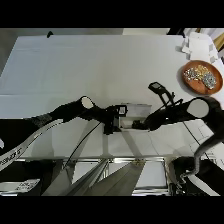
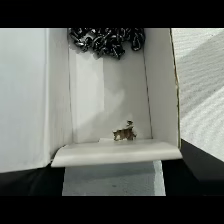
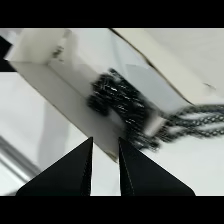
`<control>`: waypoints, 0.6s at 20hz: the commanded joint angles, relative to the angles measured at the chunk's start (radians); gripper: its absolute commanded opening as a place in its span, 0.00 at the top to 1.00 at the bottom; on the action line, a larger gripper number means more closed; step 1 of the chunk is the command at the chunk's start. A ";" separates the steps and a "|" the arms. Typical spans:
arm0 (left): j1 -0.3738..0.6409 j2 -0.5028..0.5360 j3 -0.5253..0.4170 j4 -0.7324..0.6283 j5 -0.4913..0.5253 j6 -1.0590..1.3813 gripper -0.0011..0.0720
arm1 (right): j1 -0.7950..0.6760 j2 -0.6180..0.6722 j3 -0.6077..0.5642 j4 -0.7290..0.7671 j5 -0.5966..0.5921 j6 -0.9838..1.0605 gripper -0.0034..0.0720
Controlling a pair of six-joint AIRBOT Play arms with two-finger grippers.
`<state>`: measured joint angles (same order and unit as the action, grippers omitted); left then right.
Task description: Fold the box and place the chain.
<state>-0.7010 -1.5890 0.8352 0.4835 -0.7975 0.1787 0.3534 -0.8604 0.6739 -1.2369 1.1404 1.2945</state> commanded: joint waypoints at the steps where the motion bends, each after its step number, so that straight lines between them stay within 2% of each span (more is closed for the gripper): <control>1: 0.001 0.001 0.000 0.000 0.000 0.000 0.89 | 0.000 0.062 0.042 -0.362 0.046 0.149 0.72; 4: 0.001 0.001 0.000 0.000 0.000 0.000 0.89 | -0.006 0.053 0.041 -0.547 0.014 0.249 0.72; 6: 0.001 0.001 0.000 0.000 0.000 0.000 0.89 | -0.067 0.032 0.040 -0.536 -0.058 0.276 0.68; 8: 0.001 0.001 0.000 0.000 0.000 0.000 0.89 | -0.148 -0.019 0.040 -0.531 -0.085 0.280 0.52; 12: 0.001 0.001 0.000 0.000 0.000 0.000 0.89 | -0.261 -0.170 0.040 -0.470 -0.090 0.271 0.51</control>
